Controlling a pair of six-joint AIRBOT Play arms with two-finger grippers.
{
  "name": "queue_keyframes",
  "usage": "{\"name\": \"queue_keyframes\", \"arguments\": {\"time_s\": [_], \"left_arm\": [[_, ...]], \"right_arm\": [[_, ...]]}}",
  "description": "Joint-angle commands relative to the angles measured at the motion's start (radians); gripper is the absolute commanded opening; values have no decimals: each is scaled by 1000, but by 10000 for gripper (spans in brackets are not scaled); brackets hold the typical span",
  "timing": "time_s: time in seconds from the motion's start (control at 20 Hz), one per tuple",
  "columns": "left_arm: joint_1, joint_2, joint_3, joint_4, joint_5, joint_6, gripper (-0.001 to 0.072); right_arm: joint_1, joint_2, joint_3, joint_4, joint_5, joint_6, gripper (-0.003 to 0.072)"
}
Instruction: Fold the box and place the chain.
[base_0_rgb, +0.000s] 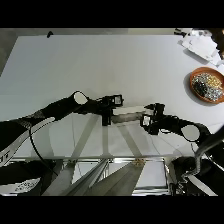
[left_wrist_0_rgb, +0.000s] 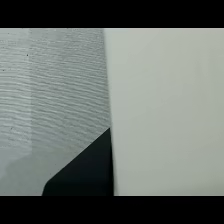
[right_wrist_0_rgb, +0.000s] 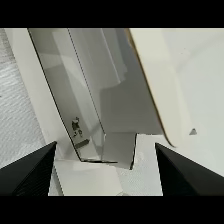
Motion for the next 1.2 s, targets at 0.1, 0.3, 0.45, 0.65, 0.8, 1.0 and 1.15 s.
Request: {"name": "queue_keyframes", "arguments": {"time_s": [0.1, 0.3, 0.45, 0.65, 0.8, 1.0, 1.15], "left_arm": [[0, 0, 1, 33, -30, 76, 10], [0, 0, 16, 69, -47, 94, 9], [2, 0, 35, 71, -47, 101, 9], [13, 0, 46, 71, -47, 101, 9], [14, 0, 46, 71, -39, 100, 9], [14, 0, 46, 70, -39, 99, 9], [14, 0, 46, 70, -35, 62, 9]], "right_arm": [[1, -17, 0, 6, 10, 0, 697], [1, -110, 0, 26, 0, -11, 697], [1, -114, 0, 64, -7, -25, 697], [1, -135, 0, 240, 22, -202, 697], [1, -157, 0, 343, 48, -307, 697], [1, -196, 0, 356, 68, -307, 696], [1, -236, 0, 356, 65, -308, 694]]}}
